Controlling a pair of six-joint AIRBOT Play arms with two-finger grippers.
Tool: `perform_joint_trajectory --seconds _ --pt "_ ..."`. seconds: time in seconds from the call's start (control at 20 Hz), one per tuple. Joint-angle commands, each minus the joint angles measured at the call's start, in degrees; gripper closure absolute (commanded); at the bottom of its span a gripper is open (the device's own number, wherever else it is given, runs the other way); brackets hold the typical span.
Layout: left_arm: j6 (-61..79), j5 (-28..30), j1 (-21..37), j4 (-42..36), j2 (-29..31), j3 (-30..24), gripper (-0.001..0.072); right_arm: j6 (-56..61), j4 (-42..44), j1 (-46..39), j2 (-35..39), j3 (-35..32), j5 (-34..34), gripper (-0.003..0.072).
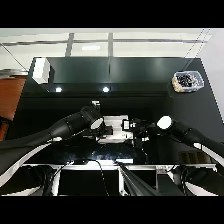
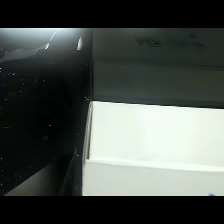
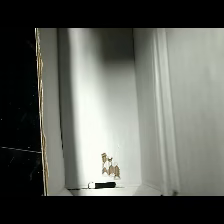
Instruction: Fold the box and place the chain.
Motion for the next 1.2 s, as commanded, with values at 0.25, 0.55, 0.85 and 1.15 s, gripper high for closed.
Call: perform_joint_trajectory --seconds 0.25,0.55,0.85,1.15 --pt "-0.3 0.8 0.1 -0.4 -1.0 0.0 0.0371 0.0 0.0 0.0 0.0 0.0 0.0 0.0422" --pt "-0.2 1.9 0.0 -2.1 -2.3 0.0 0.0371 0.0 0.0 0.0 0.0 0.0 0.0 0.0423" --pt "-0.1 1.8 0.1 -2.1 -2.3 0.0 0.0372 0.0 0.0 0.0 0.0 0.0 0.0 0.0423" --pt "-0.1 0.2 0.1 -2.1 -2.3 0.2 0.0562 0.0 0.0 0.0 0.0 0.0 0.0 0.0423"
